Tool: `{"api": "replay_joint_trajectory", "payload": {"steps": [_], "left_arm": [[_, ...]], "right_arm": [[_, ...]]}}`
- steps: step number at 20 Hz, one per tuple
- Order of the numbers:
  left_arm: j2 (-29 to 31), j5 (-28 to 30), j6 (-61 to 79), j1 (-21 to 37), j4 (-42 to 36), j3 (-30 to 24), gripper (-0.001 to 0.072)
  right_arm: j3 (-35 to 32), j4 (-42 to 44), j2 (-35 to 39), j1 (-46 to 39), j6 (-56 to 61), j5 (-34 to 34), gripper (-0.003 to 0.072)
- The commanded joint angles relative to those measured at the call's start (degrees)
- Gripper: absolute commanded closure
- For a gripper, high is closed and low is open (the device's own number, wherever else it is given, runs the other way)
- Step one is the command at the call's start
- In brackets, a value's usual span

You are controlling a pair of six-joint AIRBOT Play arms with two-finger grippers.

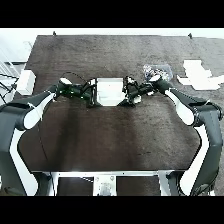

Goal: Fold the box and place the chain.

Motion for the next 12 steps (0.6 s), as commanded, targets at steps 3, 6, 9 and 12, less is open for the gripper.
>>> {"api": "replay_joint_trajectory", "payload": {"steps": [3,6,9,12], "left_arm": [[-0.2,-0.2,1.0,0.0,-0.2,0.0,0.0049],[-0.2,-0.9,1.3,0.0,-0.3,0.3,0.0048],[-0.2,-3.0,1.3,0.0,-0.2,2.1,0.0033],[-0.2,-3.0,0.9,0.0,0.3,2.1,0.0018]], "right_arm": [[0.0,0.0,0.0,0.0,0.0,0.1,0.01],[0.0,0.0,0.0,0.0,0.0,0.1,0.0101],[0.0,0.0,0.0,0.0,0.0,0.1,0.0101],[0.0,0.0,0.0,0.0,0.0,0.1,0.0101]]}}
